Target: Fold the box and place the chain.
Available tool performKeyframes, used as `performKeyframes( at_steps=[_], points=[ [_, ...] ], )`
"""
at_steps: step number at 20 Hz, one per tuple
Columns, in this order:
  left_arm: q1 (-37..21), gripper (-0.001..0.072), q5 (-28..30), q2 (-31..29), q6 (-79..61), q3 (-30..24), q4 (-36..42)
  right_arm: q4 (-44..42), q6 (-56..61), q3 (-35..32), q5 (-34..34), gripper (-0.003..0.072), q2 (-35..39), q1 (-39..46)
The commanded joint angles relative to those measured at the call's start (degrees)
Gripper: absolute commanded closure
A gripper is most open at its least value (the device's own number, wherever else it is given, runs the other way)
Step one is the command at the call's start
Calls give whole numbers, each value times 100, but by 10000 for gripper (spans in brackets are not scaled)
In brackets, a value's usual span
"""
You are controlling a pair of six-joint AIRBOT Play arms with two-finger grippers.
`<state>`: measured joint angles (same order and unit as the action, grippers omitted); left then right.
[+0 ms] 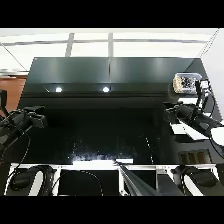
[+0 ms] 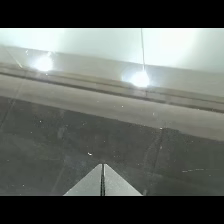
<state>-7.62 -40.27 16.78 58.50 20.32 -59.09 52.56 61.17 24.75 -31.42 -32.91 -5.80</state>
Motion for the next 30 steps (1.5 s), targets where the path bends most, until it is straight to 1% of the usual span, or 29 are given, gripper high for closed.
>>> performKeyframes(
  at_steps=[1, 13, 16, 17, 20, 21, 23, 25, 26, 27, 28, 29, 30],
  points=[
    [2, 683, 2, -4, 0, -2, -2, -2, 2, -2, -2, 673, 2, 0],
    [2, 683, 2, -4, 0, -2, -2, 4, -39, -2, 17, 673, 2, -2],
    [2, 683, 9, -2, 0, -2, 0, -4, -55, 0, 505, 673, 2, 0],
    [2, 683, 31, -2, 0, -2, 0, -31, -33, 0, 562, 673, 2, 0],
    [2, 683, 391, -4, 0, -2, 7, -483, -28, 0, 758, 673, 2, 0],
    [2, 683, 461, -4, 2, -2, 17, -557, -26, 0, 955, 673, 2, -2],
    [4, 683, 643, 7, 0, -7, 334, -710, -28, -2, 1528, 673, 2, -2],
    [4, 682, 1084, 96, 2, -55, 852, -695, -35, 0, 2369, 671, -35, 2],
    [7, 650, 1217, 201, -2, -59, 1209, -688, -33, 0, 2852, 578, -118, 20],
    [13, 388, 1285, 339, -2, -59, 1451, -688, -33, 11, 3237, 375, -262, 74],
    [13, -11, 1285, 503, 0, -59, 1591, -693, -31, 59, 3296, 109, -476, 205],
    [13, -1, 1222, 678, 0, -57, 1661, -695, -31, 142, 2990, -34, -750, 302],
    [42, -1, 1062, 855, -7, -55, 1650, -562, -63, 278, 2312, -34, -1036, 380]
  ],
)
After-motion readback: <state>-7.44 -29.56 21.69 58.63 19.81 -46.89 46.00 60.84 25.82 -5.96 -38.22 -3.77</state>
